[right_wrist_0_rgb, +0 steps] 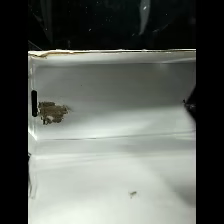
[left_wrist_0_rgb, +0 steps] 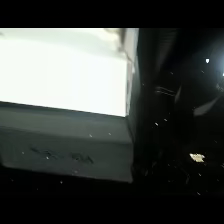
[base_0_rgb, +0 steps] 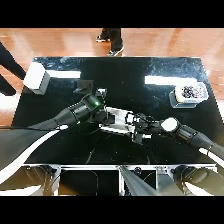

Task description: Fold the box and place the chain.

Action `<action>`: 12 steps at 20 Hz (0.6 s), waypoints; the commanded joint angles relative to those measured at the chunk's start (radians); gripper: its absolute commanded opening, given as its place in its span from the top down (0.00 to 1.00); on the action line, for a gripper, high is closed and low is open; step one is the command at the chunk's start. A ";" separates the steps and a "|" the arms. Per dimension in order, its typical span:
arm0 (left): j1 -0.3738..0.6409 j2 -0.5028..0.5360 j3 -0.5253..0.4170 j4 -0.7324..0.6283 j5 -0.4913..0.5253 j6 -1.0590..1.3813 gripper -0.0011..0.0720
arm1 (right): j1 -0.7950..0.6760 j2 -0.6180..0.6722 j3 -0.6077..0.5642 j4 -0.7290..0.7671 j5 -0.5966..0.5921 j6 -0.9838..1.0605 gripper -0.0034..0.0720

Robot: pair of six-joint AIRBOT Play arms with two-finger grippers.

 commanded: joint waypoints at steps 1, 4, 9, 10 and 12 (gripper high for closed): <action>0.008 -0.001 0.001 0.005 -0.004 0.001 0.40 | 0.000 0.000 0.000 0.000 0.000 0.000 0.22; 0.008 -0.006 0.001 0.001 -0.006 0.003 0.40 | 0.000 0.000 0.000 0.000 0.000 0.000 0.22; 0.007 -0.050 0.007 -0.064 0.001 0.054 0.78 | 0.000 0.000 0.000 0.000 0.000 0.000 0.22; 0.006 -0.050 0.010 -0.066 0.000 0.068 0.96 | 0.000 0.000 0.000 0.000 0.000 0.000 0.22; 0.008 -0.050 0.028 -0.062 0.024 0.074 0.96 | 0.000 0.000 0.000 0.000 0.008 0.000 0.22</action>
